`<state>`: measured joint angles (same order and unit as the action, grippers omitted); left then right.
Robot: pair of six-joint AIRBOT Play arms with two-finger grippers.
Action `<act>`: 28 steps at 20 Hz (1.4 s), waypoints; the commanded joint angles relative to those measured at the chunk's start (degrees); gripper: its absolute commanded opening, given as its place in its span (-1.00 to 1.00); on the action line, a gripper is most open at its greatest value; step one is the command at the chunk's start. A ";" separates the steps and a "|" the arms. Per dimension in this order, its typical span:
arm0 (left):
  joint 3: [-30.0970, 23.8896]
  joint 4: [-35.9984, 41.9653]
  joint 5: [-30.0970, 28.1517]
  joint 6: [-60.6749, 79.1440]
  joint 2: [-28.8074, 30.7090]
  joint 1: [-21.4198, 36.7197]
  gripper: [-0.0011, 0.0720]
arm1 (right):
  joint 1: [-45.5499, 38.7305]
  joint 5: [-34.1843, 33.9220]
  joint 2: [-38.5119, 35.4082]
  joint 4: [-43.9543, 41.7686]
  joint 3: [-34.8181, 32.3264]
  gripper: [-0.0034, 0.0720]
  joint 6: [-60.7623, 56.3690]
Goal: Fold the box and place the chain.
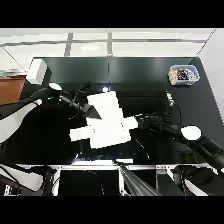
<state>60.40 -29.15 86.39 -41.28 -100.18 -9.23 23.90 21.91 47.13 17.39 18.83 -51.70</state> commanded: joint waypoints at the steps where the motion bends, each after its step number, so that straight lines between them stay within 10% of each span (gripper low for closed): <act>1: 5.11 -7.74 8.17 6.40 -3.26 -0.42 0.25 | 0.15 -0.02 -0.04 0.02 -0.04 -0.88 -0.37; 5: 8.28 -8.55 8.57 6.75 -5.55 -1.22 -0.30 | 0.15 -0.11 -0.04 0.20 -0.04 -0.88 -0.37; 10: 9.77 -8.96 8.17 7.06 -6.47 -1.14 -0.40 | 0.15 -0.11 -0.04 0.46 -0.04 -0.88 -0.35; 12: 9.88 -8.92 8.55 8.33 -6.47 -1.14 -0.90 | 0.13 -0.15 -0.04 1.99 -0.04 -0.84 -0.35; 14: 9.88 -8.94 8.94 8.28 -6.45 -1.14 -0.90 | 0.04 -0.79 -0.07 3.30 -0.04 0.57 -0.35; 15: 9.97 -8.96 9.33 8.02 -6.40 -1.14 -0.90 | -0.52 -0.72 -0.09 4.39 0.07 0.80 -0.35; 21: 9.90 -9.75 9.49 4.87 -0.26 -1.27 -0.91 | -16.72 19.28 -0.09 23.02 8.79 0.80 -0.37; 28: -4.74 -0.72 -11.39 25.81 18.73 -3.10 -0.91 | -30.73 31.34 -0.09 34.32 17.49 0.80 -0.33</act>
<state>60.80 -32.91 84.64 -26.11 -87.33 -11.27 -2.24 48.82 47.07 47.16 34.13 -52.03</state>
